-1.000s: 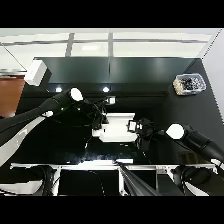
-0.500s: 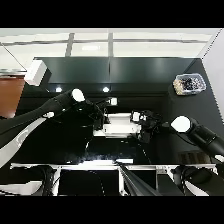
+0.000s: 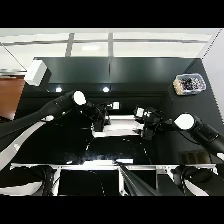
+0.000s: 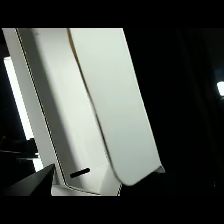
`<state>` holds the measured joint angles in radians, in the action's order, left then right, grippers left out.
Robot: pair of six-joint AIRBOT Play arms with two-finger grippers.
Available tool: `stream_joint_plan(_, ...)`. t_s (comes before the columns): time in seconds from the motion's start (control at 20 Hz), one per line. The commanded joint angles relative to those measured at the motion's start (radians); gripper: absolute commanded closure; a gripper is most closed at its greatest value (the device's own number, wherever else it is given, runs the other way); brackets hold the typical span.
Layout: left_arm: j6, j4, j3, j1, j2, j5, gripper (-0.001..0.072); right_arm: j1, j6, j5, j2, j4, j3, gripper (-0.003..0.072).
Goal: Fold the box and place the chain.
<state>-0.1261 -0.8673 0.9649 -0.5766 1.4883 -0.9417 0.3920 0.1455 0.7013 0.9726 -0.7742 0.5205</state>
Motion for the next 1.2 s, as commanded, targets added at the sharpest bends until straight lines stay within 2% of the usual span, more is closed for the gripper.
stream_joint_plan(0.0, 0.0, -0.014, -0.026, -0.017, -0.002, 0.021, 0.0685, -0.004, -0.005, 0.013, 0.003, 0.015, 0.001, -0.0024)
stream_joint_plan(0.15, -0.001, -0.014, -0.028, -0.017, -0.003, 0.049, 0.0685, 0.002, -0.077, 0.081, 0.035, 0.087, 0.0, -0.0024)
stream_joint_plan(0.55, -0.013, -0.014, -0.026, -0.017, -0.005, 0.067, 0.0683, 0.009, -0.193, 0.079, 0.055, 0.115, -0.051, -0.0024)
stream_joint_plan(0.75, -0.036, -0.014, -0.026, -0.018, -0.005, 0.066, 0.0683, 0.009, -0.262, 0.044, 0.055, 0.138, -0.106, -0.0023)
stream_joint_plan(0.95, -0.037, -0.014, -0.026, -0.018, -0.005, 0.067, 0.0683, 0.009, -0.354, -0.005, 0.077, 0.243, -0.112, -0.0024)
stream_joint_plan(1.15, -0.117, -0.015, -0.026, -0.018, -0.005, 0.067, 0.0683, -0.002, -0.358, -0.039, 0.117, 0.257, -0.113, -0.0024)
